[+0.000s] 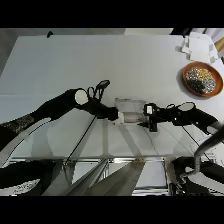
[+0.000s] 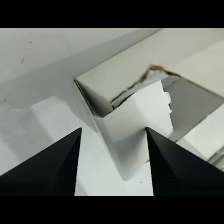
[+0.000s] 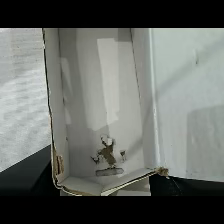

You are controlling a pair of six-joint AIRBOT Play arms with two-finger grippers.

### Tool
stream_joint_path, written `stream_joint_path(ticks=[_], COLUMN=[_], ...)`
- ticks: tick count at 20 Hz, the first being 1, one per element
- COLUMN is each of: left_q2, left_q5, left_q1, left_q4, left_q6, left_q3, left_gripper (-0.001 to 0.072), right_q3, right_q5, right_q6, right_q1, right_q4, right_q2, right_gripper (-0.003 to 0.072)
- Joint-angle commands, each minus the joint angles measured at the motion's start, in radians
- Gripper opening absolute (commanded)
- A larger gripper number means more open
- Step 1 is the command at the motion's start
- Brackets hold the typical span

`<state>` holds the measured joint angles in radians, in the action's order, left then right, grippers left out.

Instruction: Fold the box and place the chain.

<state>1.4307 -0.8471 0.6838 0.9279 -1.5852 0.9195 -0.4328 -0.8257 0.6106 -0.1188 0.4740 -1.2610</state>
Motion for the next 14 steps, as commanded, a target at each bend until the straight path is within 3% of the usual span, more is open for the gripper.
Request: stream_joint_path(ticks=[1,7,11,14], left_q2=[0.002,0.002,0.013,0.051], left_q5=[0.021,0.039,0.024,-0.048], left_q1=[0.033,0.054,0.091,0.12], left_q4=[0.106,0.12,0.246,0.326], left_q6=[-0.125,-0.159,-0.291,-0.383], left_q3=[-0.001,0.024,0.063,0.11], left_gripper=[0.0465,0.0465,0.0465,0.0465], right_q3=[0.0,0.0,0.0,0.0], right_q5=[-0.001,-0.001,-0.001,-0.001], right_q6=[0.0,0.0,0.0,0.0], right_q1=[0.0,0.0,0.0,0.0], right_q4=[0.0,0.0,0.0,0.0], right_q2=[0.0,0.0,0.0,0.0], right_gripper=[0.0413,0.0413,0.0413,0.0413])
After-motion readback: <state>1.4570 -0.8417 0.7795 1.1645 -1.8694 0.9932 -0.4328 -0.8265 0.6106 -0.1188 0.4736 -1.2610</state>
